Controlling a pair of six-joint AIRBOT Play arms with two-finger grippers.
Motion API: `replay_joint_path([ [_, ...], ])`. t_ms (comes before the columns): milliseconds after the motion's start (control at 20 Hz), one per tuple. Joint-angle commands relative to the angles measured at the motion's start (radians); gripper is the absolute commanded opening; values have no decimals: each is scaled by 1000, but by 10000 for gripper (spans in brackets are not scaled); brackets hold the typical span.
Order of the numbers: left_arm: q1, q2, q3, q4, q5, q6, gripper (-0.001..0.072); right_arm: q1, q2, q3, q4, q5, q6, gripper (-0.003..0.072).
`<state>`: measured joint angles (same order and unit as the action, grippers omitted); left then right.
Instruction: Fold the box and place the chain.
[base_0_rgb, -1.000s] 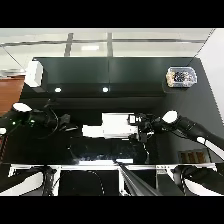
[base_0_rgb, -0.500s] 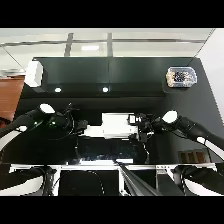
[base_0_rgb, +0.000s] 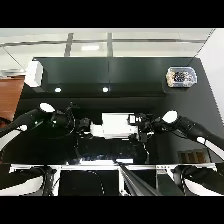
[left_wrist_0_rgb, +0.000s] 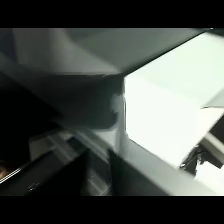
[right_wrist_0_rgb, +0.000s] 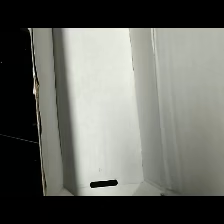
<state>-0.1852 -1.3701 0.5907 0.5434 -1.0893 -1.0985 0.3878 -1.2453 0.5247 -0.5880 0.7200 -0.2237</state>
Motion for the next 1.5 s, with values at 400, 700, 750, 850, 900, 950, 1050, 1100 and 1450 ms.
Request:
replay_joint_path([
  [400,-84,-1,87,-24,-27,17,712,1,0,-1,0,0,0,409],
  [700,-177,3,186,165,-23,-193,709,1,0,-1,0,0,0,409],
  [750,-187,9,196,188,-22,-241,709,1,0,-1,0,0,0,408],
  [850,-201,35,203,193,-8,-284,708,1,0,-1,0,0,0,409],
  [900,-206,55,203,203,19,-313,708,1,0,-1,0,0,0,409],
  [950,-207,71,206,216,34,-349,708,1,0,-1,0,0,0,409],
  [1050,-209,94,208,227,22,-398,708,1,0,-1,0,0,0,409],
  [1100,-221,104,207,247,19,-435,708,1,0,-1,0,0,0,409],
  [1450,-362,117,207,288,132,-613,706,1,0,-1,0,0,0,409],
])
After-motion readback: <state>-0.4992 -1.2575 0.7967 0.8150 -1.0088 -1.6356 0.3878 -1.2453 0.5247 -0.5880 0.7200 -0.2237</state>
